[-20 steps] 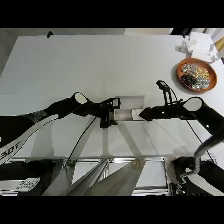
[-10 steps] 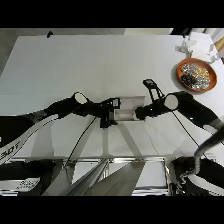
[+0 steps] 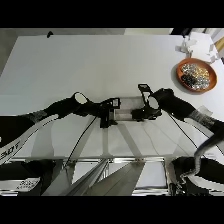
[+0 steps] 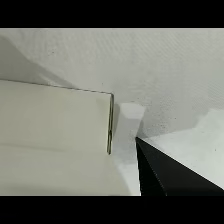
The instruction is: Fold the box and place the chain.
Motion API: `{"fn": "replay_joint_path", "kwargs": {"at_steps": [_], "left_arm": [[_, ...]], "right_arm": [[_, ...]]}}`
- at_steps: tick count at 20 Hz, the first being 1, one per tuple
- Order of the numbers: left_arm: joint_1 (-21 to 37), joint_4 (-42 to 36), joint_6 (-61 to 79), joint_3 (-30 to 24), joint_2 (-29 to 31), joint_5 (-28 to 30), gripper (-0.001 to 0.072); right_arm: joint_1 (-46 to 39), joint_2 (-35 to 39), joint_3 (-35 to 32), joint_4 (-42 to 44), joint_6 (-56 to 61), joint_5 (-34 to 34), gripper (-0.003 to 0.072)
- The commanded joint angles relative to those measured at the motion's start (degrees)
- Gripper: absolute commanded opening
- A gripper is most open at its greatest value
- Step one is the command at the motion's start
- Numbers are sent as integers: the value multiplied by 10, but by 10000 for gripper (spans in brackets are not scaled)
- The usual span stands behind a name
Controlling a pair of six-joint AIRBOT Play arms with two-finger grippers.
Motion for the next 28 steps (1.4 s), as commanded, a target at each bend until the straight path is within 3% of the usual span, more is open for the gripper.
{"fn": "replay_joint_path", "kwargs": {"at_steps": [1, 6, 8, 9, 11, 16, 19, 22, 25, 28], "left_arm": [[0, 0, 0, 0, 0, 0, 206], [0, 0, 0, 0, 0, 0, 206], [0, 0, 0, 0, 0, 0, 206], [0, 0, 0, 0, 0, 0, 206], [0, 0, 0, 0, 0, 0, 206], [0, 0, 0, 0, 0, 0, 206], [0, 0, 0, 0, 0, 0, 206], [0, 0, 0, 0, 0, 0, 206], [0, 0, 0, 0, 0, 0, 206], [0, 0, 0, 0, 0, 0, 206]], "right_arm": [[5, -4, 3, -40, 59, 4, 395], [12, -4, 2, -35, 70, -39, 382], [23, -4, 2, -37, 69, -51, 146], [27, -4, 2, -37, 68, -55, 144], [26, -4, 2, -35, 68, -54, 15], [26, -3, 2, -35, 66, -42, 19], [26, 12, 2, -35, 51, -48, 257], [24, 35, 2, -37, 36, -59, 359], [24, 38, 2, -37, 37, -54, 352], [24, 38, 2, -49, 38, -36, 285]]}}
